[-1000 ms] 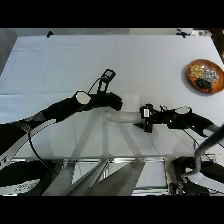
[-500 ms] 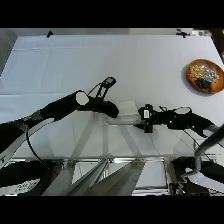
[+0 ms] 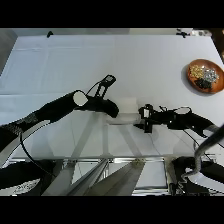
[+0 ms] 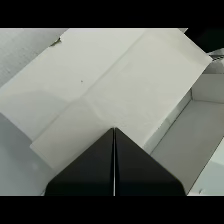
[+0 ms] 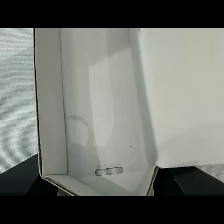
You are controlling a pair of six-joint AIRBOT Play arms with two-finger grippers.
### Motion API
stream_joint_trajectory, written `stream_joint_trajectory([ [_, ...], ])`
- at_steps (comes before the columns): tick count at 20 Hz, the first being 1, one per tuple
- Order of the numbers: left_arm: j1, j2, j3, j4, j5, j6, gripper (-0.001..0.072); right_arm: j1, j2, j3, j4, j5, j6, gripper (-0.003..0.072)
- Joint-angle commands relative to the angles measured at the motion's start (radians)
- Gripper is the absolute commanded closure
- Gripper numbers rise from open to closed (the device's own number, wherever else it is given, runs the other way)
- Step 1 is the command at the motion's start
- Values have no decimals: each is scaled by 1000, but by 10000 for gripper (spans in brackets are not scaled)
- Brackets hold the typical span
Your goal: Fold the box and place the chain.
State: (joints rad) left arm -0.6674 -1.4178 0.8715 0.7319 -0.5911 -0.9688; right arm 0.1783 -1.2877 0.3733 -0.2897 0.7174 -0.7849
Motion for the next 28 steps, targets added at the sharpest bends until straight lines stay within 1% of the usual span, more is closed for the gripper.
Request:
stream_joint_trajectory([
  [1, 2, 19, 2, 2, 105, 56, 697, 0, 0, 1, -2, 0, -5, 448],
  [3, 2, 50, 2, 3, 131, 109, 686, 0, 0, 1, -2, 0, -5, 448],
  [5, 2, 90, 1, 3, 135, 183, 541, 0, 0, 1, -2, 0, -5, 448],
  [6, 2, 114, 1, 21, 129, 208, 535, 0, 0, 1, -2, 0, -5, 448],
  [8, 3, 170, 1, 139, 94, 209, 534, 0, 0, 1, -2, 0, -5, 448],
  [10, 5, 231, 1, 311, 16, 163, 534, 0, 0, 1, -2, 0, -5, 448],
  [12, 28, 295, 1, 451, -117, 103, 532, 0, 0, 1, -2, 0, -5, 448],
  [13, 48, 326, 1, 504, -200, 92, 524, 0, 0, 1, -2, 0, -5, 448],
  [14, 69, 350, 1, 533, -270, 90, 469, 0, 0, 1, -2, 0, -5, 448],
  [16, 110, 375, 1, 542, -387, 91, 285, 0, 0, 1, -2, 0, -5, 448],
  [17, 121, 371, 0, 542, -428, 108, 233, 0, 0, 1, -2, 0, -5, 448],
  [18, 123, 365, -7, 541, -444, 148, 190, 0, 0, 1, -2, 0, -5, 448],
  [19, 119, 357, -17, 530, -436, 200, 190, 0, 0, 1, -2, 0, -5, 448],
  [23, 98, 289, -39, 406, -389, 474, 192, 0, 0, 1, -2, 0, -5, 448],
  [26, 100, 207, -39, 390, -342, 502, 193, 0, 0, 1, -2, 0, -5, 448],
  [28, 103, 147, -39, 335, -319, 549, 209, 0, 0, 1, -2, 0, -5, 448],
])
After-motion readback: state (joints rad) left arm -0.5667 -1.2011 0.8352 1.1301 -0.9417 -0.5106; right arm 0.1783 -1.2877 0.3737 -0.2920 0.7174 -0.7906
